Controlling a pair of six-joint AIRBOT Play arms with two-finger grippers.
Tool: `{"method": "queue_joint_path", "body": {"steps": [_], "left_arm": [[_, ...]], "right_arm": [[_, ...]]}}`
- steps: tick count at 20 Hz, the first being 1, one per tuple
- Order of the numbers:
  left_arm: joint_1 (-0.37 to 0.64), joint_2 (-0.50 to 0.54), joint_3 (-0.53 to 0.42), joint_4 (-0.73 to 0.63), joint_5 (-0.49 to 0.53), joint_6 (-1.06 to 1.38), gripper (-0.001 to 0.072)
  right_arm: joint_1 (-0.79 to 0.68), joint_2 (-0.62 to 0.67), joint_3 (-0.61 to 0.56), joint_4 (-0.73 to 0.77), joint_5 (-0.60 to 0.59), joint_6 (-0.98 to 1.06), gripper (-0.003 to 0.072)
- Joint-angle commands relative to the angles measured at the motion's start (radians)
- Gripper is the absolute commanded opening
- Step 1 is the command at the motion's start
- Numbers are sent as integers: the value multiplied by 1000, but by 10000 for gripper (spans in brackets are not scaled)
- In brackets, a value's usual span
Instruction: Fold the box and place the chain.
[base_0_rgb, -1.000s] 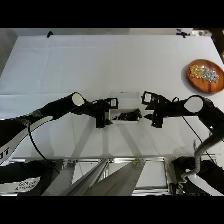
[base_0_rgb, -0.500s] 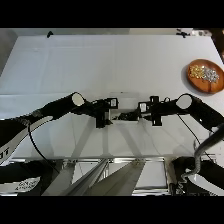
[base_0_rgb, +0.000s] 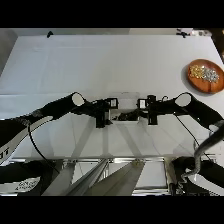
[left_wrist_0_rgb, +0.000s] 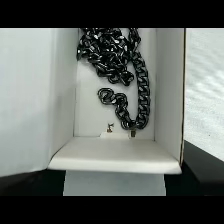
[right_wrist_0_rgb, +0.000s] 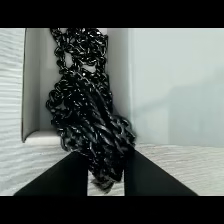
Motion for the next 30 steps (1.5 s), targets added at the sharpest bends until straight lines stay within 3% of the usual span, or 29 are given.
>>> {"method": "queue_joint_path", "body": {"steps": [1, 2, 3, 6, 14, 16, 21, 25, 30], "left_arm": [[0, 0, 0, -1, 0, -2, 212], [0, 0, 0, -1, 0, -2, 212], [0, 0, 0, -1, 0, -2, 212], [0, 0, 0, -1, 0, -2, 212], [0, 0, 0, -1, 0, -2, 212], [0, 0, 0, -1, 0, -2, 212], [0, 0, 0, -1, 0, -2, 212], [0, 0, 0, -1, 1, -2, 212], [0, 0, 0, -1, 0, -2, 212]], "right_arm": [[1, -3, 0, -30, 24, -6, 145], [1, -3, 0, -62, 29, 3, 129], [1, -3, 0, -93, 38, 5, 55], [1, 8, 0, -160, 48, 26, 4], [1, 136, 0, -194, 42, 111, 5], [1, 190, 0, -130, 48, 136, 5], [4, 263, 0, 255, 60, 132, 5], [101, 257, 0, 269, 42, 134, 5], [192, 181, 0, 269, -79, 202, 7]]}}
